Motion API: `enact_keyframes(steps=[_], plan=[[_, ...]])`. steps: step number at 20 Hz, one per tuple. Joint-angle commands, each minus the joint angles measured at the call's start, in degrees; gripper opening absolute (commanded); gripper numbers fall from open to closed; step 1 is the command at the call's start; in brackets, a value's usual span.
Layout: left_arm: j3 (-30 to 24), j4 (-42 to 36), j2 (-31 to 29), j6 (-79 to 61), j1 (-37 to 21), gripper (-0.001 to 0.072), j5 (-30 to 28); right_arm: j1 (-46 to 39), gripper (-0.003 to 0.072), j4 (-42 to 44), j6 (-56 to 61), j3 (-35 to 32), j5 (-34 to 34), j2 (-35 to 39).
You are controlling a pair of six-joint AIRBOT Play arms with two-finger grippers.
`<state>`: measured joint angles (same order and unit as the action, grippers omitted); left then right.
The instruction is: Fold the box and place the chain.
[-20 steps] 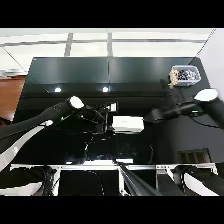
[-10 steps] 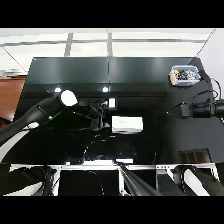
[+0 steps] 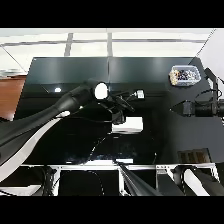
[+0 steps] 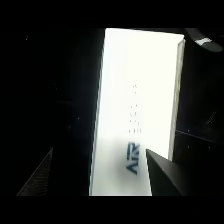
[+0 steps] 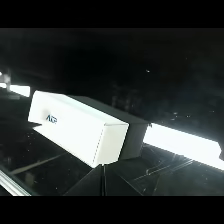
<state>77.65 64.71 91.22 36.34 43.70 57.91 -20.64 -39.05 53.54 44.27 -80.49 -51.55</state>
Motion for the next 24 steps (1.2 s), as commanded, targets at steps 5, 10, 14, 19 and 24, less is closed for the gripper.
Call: enact_keyframes(steps=[5,10,14,19,24], plan=[[2.7,-2.3,3.9,2.5,1.2,0.0711,2.5,-0.1,0.0017,-0.2,0.0,0.0,0.9,0.0],[2.7,-2.4,3.9,2.3,1.4,0.0711,4.2,-0.1,0.0017,-0.3,0.0,0.0,1.1,0.0],[2.7,-5.9,3.9,-4.0,1.6,0.0711,4.9,-0.1,0.0017,-0.3,0.0,0.0,1.1,0.0],[2.7,-6.7,3.9,-4.9,2.2,0.0711,5.1,-0.1,0.0017,-0.4,0.0,0.0,1.1,0.0],[2.7,-6.7,3.9,-4.9,2.7,0.0711,3.8,-0.1,0.0017,-0.4,0.0,0.0,1.1,0.0]])
